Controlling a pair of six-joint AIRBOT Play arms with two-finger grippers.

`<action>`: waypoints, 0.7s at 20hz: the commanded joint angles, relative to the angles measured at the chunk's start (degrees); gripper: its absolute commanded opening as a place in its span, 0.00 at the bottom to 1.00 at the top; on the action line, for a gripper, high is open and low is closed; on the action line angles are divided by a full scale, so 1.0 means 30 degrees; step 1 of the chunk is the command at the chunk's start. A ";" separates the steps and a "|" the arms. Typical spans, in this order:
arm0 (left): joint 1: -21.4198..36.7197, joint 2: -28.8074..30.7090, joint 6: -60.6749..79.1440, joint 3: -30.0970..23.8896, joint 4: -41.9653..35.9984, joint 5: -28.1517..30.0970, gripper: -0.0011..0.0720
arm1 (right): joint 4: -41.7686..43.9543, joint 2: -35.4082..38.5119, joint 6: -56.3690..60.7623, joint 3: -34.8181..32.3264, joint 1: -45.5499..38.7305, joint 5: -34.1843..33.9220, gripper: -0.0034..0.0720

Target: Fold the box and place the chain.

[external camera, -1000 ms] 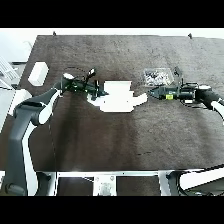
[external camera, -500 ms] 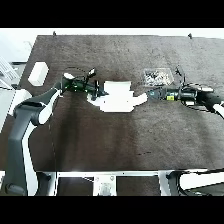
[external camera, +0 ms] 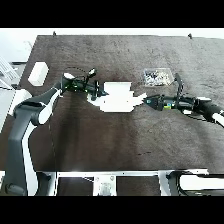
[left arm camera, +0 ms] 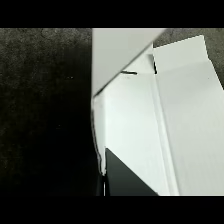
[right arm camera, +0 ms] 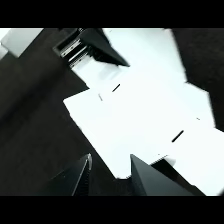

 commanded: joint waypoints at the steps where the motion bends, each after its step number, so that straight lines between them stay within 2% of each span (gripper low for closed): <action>1: 0.0015 0.0036 0.0087 -0.0007 0.0000 -0.0321 0.04 | -0.0051 0.0102 -0.2863 -0.0634 0.0925 -0.0233 0.44; 9: 0.0015 0.0036 0.0474 -0.0007 0.0000 -0.0430 0.04 | -0.1749 0.0335 -0.4240 -0.0634 0.2521 -0.3045 0.43; 14: 0.0015 0.0036 0.0459 -0.0007 -0.0175 -0.0474 0.04 | -0.3300 0.2820 -0.4328 -0.0634 0.3701 -0.4896 0.43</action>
